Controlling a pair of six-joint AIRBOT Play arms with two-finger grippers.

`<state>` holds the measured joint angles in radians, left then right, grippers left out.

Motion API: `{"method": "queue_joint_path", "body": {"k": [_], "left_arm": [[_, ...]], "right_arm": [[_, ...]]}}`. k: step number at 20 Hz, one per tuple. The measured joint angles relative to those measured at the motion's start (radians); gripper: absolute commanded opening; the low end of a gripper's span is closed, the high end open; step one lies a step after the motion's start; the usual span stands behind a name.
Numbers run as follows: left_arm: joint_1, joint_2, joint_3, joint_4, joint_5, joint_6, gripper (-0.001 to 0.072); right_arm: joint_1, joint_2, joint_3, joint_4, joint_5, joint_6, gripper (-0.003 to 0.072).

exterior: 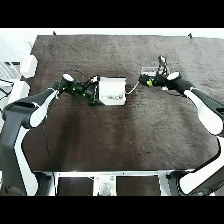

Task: Fold the box and place the chain.

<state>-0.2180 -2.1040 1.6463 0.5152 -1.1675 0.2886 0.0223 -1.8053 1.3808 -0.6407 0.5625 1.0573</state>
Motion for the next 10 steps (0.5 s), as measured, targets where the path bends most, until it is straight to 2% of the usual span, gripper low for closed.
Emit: {"method": "queue_joint_path", "body": {"k": [10], "left_arm": [[0.0,0.0,0.0,0.0,0.0,0.0,0.0377]], "right_arm": [[0.024,0.408,0.004,-0.04,0.184,-0.021,0.0008]]}}
